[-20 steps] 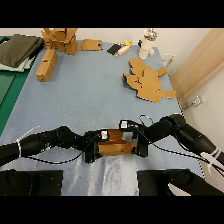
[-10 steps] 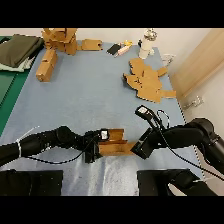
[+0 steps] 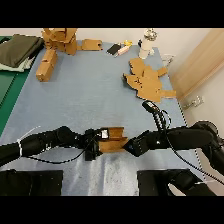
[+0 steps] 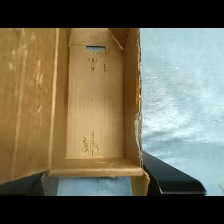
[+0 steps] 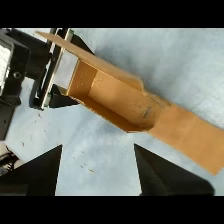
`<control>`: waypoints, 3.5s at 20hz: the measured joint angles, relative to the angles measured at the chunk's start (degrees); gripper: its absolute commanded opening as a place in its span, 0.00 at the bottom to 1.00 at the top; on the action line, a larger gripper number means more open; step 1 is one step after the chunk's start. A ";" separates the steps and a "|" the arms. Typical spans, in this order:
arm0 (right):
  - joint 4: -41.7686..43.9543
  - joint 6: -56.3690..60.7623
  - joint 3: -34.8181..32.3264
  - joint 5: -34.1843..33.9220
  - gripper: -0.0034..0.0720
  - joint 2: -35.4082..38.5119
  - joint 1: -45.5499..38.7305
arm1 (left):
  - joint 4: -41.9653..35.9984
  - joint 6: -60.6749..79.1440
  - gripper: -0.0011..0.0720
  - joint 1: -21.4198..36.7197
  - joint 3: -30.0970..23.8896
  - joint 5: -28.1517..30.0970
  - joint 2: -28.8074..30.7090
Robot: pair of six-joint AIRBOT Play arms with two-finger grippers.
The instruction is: Fold the box.
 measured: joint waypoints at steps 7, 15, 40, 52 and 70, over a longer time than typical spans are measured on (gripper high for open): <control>0.68 3.06 -0.44 2.93 0.99 0.04 0.00 | 0.46 4.83 0.71 3.37 -0.17 0.28 2.34; 0.76 3.54 -0.61 4.52 0.99 0.02 0.00 | -2.10 15.47 0.71 11.74 -0.42 -12.68 3.65; 1.46 20.22 -0.61 10.27 0.05 -3.98 0.31 | -2.58 18.49 0.71 12.76 -1.68 -9.77 1.09; 7.04 10.08 4.68 30.18 0.05 -26.75 8.50 | -2.58 18.45 0.71 12.76 -1.68 -9.64 1.09; -1.49 -2.49 8.00 28.22 0.05 -32.96 9.64 | -2.56 18.51 0.71 12.76 -1.70 -9.60 1.05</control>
